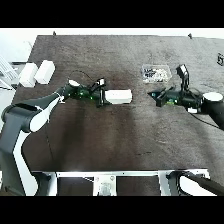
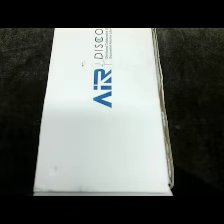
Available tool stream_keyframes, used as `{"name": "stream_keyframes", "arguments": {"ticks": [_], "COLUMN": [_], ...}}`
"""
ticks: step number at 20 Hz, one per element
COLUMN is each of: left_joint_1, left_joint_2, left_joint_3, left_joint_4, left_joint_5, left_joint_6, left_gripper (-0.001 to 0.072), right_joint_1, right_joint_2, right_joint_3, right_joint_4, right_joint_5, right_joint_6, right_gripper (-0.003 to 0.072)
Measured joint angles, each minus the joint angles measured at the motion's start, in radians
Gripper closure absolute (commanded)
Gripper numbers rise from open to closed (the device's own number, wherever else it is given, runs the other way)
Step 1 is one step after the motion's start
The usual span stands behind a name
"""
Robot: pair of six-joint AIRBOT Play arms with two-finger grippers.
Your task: Fold the box and place the chain.
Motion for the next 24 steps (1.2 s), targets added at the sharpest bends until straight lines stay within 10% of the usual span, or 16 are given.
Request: {"name": "stream_keyframes", "arguments": {"ticks": [12, 24], "left_joint_1": [0.268, 0.805], "left_joint_2": [0.319, 0.798], "left_joint_3": [0.024, -0.571], "left_joint_4": [0.079, 0.402], "left_joint_5": [0.062, 0.250], "left_joint_6": [-0.492, -0.801], "left_gripper": [0.0695, 0.0695], "right_joint_1": [-0.029, -0.029], "right_joint_2": [0.028, 0.028], "right_joint_3": [-0.095, -0.097], "right_joint_4": [0.011, 0.020], "right_joint_5": [-0.034, -0.039], "right_joint_6": [0.010, 0.018], "right_gripper": [0.0679, 0.0678]}}
